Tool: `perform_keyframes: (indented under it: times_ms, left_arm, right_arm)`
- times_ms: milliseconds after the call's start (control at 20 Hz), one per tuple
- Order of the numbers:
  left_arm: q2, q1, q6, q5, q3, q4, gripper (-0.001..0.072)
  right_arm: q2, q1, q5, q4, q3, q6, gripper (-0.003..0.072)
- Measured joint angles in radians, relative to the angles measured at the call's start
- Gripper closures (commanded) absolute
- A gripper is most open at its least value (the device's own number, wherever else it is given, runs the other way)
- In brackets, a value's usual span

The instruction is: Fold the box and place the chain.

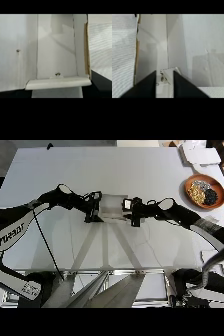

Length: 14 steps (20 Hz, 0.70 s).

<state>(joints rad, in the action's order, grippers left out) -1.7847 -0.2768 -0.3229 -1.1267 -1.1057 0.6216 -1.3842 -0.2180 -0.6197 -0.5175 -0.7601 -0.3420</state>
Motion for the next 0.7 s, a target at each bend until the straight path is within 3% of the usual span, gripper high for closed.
perform_keyframes:
  times_ms: [450,700]
  left_arm:
    - [0.0,0.0,0.0,0.0,0.0,0.0,0.0435]
    - [0.0,0.0,0.0,0.0,0.0,0.0,0.0435]
  right_arm:
    - [0.091,0.003,0.001,-0.007,0.0,0.097,0.0669]
    - [0.233,0.086,0.08,-0.118,0.0,0.426,0.067]
